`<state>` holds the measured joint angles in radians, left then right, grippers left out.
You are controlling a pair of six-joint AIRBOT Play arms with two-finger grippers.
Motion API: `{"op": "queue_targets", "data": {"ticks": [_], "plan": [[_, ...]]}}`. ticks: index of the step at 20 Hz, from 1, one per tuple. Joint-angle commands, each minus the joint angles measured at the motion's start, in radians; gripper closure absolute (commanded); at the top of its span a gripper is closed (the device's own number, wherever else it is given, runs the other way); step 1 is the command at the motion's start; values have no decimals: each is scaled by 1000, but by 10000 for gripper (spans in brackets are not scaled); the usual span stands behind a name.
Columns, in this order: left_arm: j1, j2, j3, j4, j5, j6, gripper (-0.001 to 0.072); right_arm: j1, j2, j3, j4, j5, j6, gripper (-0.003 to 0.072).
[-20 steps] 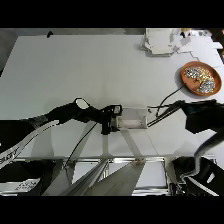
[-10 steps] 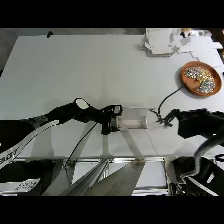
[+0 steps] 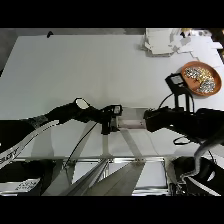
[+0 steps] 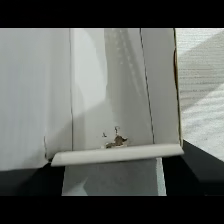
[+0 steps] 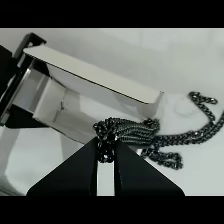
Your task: Fold the box and place the chain.
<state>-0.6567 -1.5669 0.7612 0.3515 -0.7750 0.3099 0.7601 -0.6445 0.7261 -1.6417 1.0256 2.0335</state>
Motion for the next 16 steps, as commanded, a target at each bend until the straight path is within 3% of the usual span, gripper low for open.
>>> {"op": "queue_targets", "data": {"ticks": [1, 6, 10, 14, 16], "plan": [[0, 0, 0, 0, 0, 0, 501, 1, -98, -5, 42, -23, -56, 668], [0, 0, 0, 0, 0, 0, 501, 1, -102, -41, 61, -30, -71, 667], [0, 0, 0, 0, 0, 0, 501, 1, -110, -132, 116, -145, -67, 667], [0, 0, 0, 0, 0, 0, 501, 1, -171, -146, 120, -158, -68, 662], [0, 0, 0, 0, 0, 0, 501, 1, -213, -146, 121, -158, -67, 602]]}}
